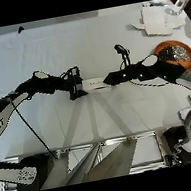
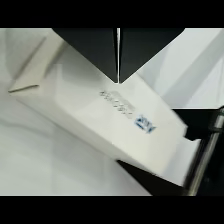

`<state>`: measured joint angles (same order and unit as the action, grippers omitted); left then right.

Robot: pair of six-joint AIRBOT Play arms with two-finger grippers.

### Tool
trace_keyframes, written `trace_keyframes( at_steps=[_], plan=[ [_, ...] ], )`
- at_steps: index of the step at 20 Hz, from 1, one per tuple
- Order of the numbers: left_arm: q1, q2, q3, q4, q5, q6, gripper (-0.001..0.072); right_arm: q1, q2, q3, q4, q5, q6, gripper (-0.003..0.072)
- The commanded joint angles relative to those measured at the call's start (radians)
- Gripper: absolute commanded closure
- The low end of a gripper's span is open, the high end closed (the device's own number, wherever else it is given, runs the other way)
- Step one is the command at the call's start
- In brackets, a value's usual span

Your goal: Fold the box and place the chain.

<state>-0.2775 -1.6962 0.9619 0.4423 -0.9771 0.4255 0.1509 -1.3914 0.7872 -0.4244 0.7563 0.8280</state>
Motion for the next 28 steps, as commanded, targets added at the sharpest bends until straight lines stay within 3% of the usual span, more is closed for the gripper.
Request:
trace_keyframes(
  at_steps=[1,9,14,18,22,25,28],
  plan=[
    [0.000,0.000,0.000,0.000,0.000,0.000,0.0317,-0.003,-0.044,-0.014,0.018,-0.024,-0.025,0.0683],
    [0.000,0.000,0.000,0.000,0.000,0.000,0.0317,-0.003,-0.039,-0.012,0.014,0.011,-0.026,0.0680],
    [0.000,0.000,0.000,0.000,0.000,0.000,0.0317,-0.004,0.129,0.032,-0.013,-0.025,-0.051,0.0681],
    [0.000,0.000,0.000,0.000,0.000,0.000,0.0317,-0.033,0.328,0.098,-0.302,-0.098,0.056,0.0679],
    [0.000,0.000,0.000,0.000,0.000,0.000,0.0317,-0.129,0.498,0.102,-0.811,-0.092,0.435,0.0679],
    [0.000,0.000,0.000,0.000,0.000,0.000,0.0317,-0.200,0.568,0.102,-1.072,0.046,0.610,0.0678],
    [0.000,0.000,0.000,0.000,0.000,0.000,0.0317,-0.255,0.578,0.102,-1.114,0.234,0.614,0.0677]
  ],
)
